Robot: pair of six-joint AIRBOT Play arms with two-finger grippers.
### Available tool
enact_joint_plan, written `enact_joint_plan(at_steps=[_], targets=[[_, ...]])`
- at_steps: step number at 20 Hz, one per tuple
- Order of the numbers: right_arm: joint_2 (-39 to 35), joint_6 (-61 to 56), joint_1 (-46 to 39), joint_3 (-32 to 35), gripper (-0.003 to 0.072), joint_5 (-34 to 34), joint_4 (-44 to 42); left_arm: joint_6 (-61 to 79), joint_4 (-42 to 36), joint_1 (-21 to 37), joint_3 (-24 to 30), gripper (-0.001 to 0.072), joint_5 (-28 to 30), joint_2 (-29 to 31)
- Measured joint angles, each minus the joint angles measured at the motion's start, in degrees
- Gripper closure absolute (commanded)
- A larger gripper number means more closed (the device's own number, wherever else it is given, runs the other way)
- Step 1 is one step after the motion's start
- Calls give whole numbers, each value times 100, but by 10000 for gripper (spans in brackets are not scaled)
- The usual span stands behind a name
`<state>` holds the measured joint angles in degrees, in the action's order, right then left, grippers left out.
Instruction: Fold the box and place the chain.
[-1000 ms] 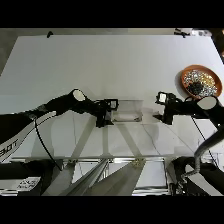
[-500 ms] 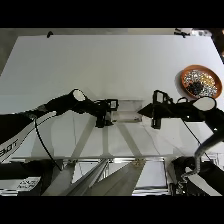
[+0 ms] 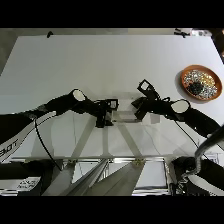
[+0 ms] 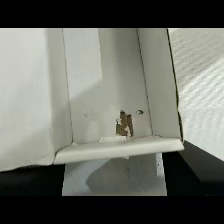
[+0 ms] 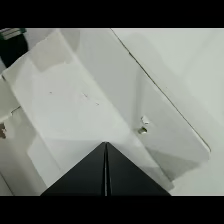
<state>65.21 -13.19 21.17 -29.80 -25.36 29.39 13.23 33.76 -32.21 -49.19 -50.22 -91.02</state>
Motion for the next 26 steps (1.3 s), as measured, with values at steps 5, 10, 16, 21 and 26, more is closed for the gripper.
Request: enact_joint_plan(at_steps=[5,10,16,21,26], targets=[[232,-951,7,-4,681,-216,743,22,11,0,0,455,-24,0],[48,-1196,9,-61,681,-278,1038,50,26,-2,2,455,-39,0],[-649,-1259,9,-278,683,-352,1222,28,15,-2,2,455,-31,0],[-1272,-1458,-208,-319,681,-1762,2376,26,13,-2,2,455,-26,0],[-1412,-1161,-531,-319,316,-3261,3453,26,13,-2,2,455,-22,0]])
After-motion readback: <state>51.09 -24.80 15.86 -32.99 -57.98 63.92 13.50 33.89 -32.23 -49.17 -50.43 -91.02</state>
